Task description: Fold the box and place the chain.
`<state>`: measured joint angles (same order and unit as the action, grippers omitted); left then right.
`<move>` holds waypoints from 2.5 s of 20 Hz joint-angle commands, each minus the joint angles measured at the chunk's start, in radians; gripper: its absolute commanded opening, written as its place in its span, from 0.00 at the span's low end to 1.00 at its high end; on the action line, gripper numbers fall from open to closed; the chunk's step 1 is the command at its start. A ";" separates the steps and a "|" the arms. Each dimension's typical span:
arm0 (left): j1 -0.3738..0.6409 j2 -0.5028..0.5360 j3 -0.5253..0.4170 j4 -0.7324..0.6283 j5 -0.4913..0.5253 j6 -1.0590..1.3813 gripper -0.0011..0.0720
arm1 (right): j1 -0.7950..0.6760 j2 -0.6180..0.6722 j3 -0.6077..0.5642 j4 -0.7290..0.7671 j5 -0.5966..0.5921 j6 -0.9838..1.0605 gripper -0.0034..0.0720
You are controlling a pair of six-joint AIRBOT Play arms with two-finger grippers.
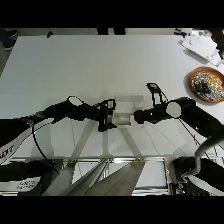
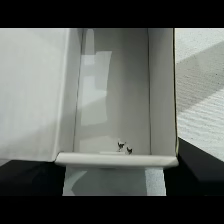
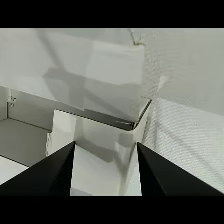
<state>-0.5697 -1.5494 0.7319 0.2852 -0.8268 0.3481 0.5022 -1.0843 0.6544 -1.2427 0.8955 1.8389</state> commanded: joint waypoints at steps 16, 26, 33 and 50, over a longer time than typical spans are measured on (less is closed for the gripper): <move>0.001 0.000 0.000 0.000 0.000 0.000 0.39 | 0.053 -0.045 0.004 -0.124 -0.061 0.179 0.50; 0.001 0.000 0.000 0.000 0.000 0.000 0.39 | 0.122 -0.087 0.055 -0.232 -0.006 0.285 0.42; 0.001 0.000 0.000 0.000 0.000 0.000 0.39 | 0.151 -0.175 0.150 -0.246 0.090 0.285 0.58; 0.001 0.000 0.000 0.000 0.000 0.000 0.39 | 0.149 -0.233 0.150 -0.254 0.132 0.277 0.39</move>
<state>-0.5694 -1.5494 0.7315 0.2852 -0.8272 0.3485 0.6514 -1.3186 0.8028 -1.4899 1.0306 2.1166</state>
